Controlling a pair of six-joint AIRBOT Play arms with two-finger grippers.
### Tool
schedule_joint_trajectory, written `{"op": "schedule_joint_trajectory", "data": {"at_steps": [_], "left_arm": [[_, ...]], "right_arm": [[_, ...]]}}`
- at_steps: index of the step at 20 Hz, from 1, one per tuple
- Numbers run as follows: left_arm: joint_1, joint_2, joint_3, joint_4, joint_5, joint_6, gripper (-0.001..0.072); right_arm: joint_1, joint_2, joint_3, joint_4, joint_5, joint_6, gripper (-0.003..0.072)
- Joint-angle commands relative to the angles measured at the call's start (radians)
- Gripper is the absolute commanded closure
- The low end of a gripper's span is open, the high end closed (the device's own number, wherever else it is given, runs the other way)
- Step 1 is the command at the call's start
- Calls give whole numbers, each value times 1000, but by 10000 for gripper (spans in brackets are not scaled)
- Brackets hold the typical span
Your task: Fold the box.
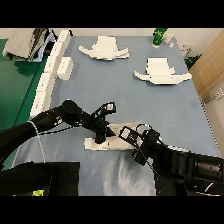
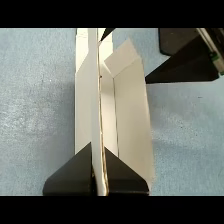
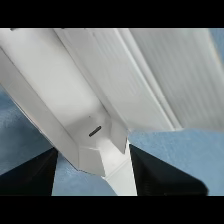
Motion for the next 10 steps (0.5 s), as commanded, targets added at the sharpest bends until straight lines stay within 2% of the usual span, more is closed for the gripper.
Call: {"op": "schedule_joint_trajectory", "data": {"at_steps": [1, 3, 6, 10], "left_arm": [[0, 0, 0, 0, 0, 0, 696], [0, 0, 0, 0, 0, 0, 696], [0, 0, 0, 0, 0, 0, 696], [0, 0, 0, 0, 0, 0, 696]], "right_arm": [[-33, 13, 2, -14, -7, -36, -34], [-94, 19, 2, 77, 27, -220, -34], [-270, 29, 0, 301, 91, -537, -34], [-547, 19, -20, 735, 151, -1155, -34]]}}
